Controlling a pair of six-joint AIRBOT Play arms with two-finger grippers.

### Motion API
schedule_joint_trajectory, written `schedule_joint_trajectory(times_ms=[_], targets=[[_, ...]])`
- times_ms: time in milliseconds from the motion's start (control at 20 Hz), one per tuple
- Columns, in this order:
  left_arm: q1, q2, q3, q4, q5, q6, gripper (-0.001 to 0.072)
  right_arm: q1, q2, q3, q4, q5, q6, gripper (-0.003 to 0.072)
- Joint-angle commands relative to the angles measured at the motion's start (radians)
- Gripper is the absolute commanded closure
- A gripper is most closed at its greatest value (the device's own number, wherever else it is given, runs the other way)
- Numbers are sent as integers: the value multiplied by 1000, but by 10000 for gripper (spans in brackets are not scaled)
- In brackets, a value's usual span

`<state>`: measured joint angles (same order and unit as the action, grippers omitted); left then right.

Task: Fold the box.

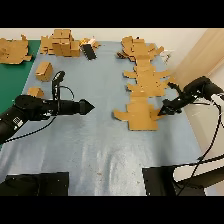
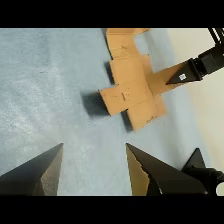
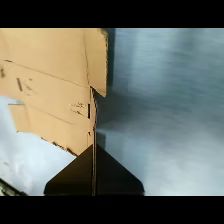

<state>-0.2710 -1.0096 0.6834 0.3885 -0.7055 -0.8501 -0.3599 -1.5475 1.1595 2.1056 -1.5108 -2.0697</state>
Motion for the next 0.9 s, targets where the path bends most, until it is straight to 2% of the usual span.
schedule_joint_trajectory(times_ms=[0,150,300,400,550,700,850], targets=[[92,0,1,1,-91,-47,122,97,55,-50,214,2,-47,683],[245,-23,1,2,-267,-47,121,271,198,-229,295,158,-97,683],[319,-106,1,1,-370,-19,121,418,338,-438,320,337,-103,684],[319,-173,1,1,-379,6,121,471,389,-538,377,409,-105,684],[301,-260,1,-17,-367,58,121,533,408,-637,454,450,-162,684],[294,-333,3,-116,-359,134,121,577,408,-671,488,527,-228,684],[259,-415,48,-129,-370,129,121,599,408,-671,504,532,-291,684]])
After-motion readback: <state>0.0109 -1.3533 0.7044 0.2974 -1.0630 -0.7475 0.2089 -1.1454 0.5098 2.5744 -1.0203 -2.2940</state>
